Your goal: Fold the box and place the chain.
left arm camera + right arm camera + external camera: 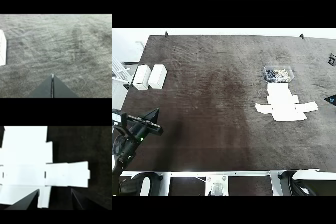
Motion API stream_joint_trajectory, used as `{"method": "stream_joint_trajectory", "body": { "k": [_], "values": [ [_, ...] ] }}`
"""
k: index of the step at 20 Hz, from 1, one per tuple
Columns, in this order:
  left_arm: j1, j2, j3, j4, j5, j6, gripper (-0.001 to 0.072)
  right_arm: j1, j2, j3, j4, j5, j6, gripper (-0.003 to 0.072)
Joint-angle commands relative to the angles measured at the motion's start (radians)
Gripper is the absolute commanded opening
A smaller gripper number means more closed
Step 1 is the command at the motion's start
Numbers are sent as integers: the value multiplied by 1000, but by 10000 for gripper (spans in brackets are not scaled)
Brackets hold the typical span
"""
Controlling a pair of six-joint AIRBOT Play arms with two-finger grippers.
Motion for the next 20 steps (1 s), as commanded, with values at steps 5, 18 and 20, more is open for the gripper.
{"method": "stream_joint_trajectory", "body": {
  "k": [5, 18, 20],
  "values": [
    [0, 1, 0, 0, 0, 0, 23, -3, -433, 508, -105, 261, 97, 527],
    [0, 1, 0, 0, 0, 0, 23, 24, -610, 530, 72, 336, 55, 493],
    [0, 1, 0, 0, 0, 0, 23, 36, -619, 529, 72, 347, 56, 493]
  ]
}}
